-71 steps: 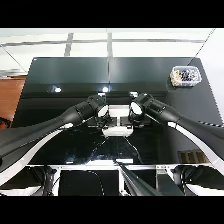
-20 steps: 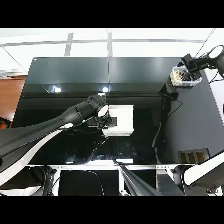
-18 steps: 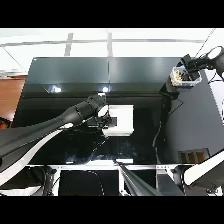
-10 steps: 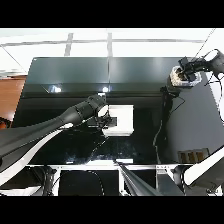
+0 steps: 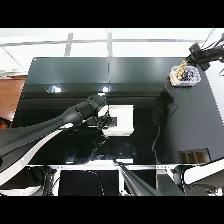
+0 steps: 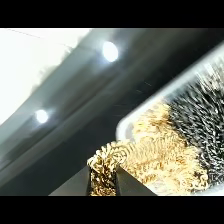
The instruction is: Fold the box and place the chain.
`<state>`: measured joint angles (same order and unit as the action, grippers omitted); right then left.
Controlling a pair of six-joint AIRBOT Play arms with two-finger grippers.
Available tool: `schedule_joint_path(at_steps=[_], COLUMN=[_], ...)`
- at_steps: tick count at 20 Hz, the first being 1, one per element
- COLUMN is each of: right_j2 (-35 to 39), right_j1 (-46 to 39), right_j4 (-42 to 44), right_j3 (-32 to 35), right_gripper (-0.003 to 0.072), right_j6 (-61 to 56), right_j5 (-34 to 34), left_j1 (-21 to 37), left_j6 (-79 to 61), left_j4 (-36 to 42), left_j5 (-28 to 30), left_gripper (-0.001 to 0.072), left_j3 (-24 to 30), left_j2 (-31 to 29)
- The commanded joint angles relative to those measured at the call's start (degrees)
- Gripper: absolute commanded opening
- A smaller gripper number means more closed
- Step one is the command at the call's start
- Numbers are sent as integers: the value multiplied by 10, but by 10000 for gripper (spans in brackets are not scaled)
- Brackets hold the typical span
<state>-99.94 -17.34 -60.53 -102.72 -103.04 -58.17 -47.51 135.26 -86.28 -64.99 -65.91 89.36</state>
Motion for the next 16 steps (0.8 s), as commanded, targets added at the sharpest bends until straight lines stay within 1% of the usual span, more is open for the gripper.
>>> schedule_joint_path(at_steps=[1, 6, 9, 13, 16], right_j2=[92, 237, 308, 380, 413], right_j1=[-7, -6, -6, -6, -6], right_j4=[7, 8, 31, 98, 175], right_j3=[-1, -1, 0, -1, -1], right_gripper=[13, 13, 13, 13, 13], right_j6=[87, 124, 146, 196, 216], right_j5=[-25, -30, -41, -46, -65], left_j1=[0, 0, 0, 0, 0], left_j6=[0, 0, 0, 0, 0], left_j4=[0, 0, 0, 0, 0], left_j5=[0, 0, 0, 0, 0], left_gripper=[29, 29, 29, 29, 29], left_j3=[0, 0, 0, 0, 0], left_j2=[0, 0, 0, 0, 0])
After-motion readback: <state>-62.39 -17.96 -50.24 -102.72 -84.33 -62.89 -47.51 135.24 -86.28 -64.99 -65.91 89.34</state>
